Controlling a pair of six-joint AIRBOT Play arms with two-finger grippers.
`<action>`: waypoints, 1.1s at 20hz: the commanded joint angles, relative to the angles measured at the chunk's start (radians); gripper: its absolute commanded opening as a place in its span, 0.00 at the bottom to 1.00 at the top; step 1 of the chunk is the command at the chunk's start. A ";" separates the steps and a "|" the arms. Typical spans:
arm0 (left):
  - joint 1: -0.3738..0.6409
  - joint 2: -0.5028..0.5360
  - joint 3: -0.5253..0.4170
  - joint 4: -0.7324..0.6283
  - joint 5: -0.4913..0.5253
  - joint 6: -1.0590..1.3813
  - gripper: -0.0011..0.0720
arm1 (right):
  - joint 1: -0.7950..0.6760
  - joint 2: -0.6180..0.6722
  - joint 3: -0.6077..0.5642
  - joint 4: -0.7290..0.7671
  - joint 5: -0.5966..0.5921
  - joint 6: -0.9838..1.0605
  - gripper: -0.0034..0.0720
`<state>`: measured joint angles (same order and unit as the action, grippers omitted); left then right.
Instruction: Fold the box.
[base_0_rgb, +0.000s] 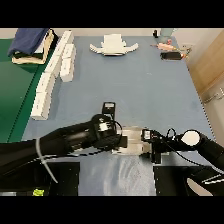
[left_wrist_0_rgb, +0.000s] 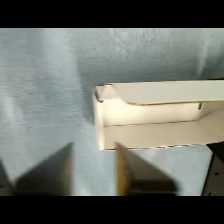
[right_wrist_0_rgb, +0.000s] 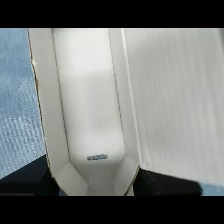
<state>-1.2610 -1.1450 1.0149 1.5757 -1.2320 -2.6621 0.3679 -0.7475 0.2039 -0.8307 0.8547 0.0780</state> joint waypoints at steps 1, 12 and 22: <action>0.005 0.124 0.000 0.113 -0.144 0.058 0.04 | 0.000 0.001 0.001 0.001 0.000 0.000 0.73; 0.166 0.279 -0.174 0.079 0.105 0.882 0.03 | 0.000 0.001 0.001 0.001 0.000 0.000 0.73; 0.648 0.417 -0.645 -0.804 0.482 2.434 0.97 | 0.000 0.001 0.001 0.001 0.000 0.000 0.73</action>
<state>-0.7025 -0.7074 0.4454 1.0557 -0.8291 -0.6533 0.3679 -0.7475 0.2039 -0.8303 0.8547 0.0780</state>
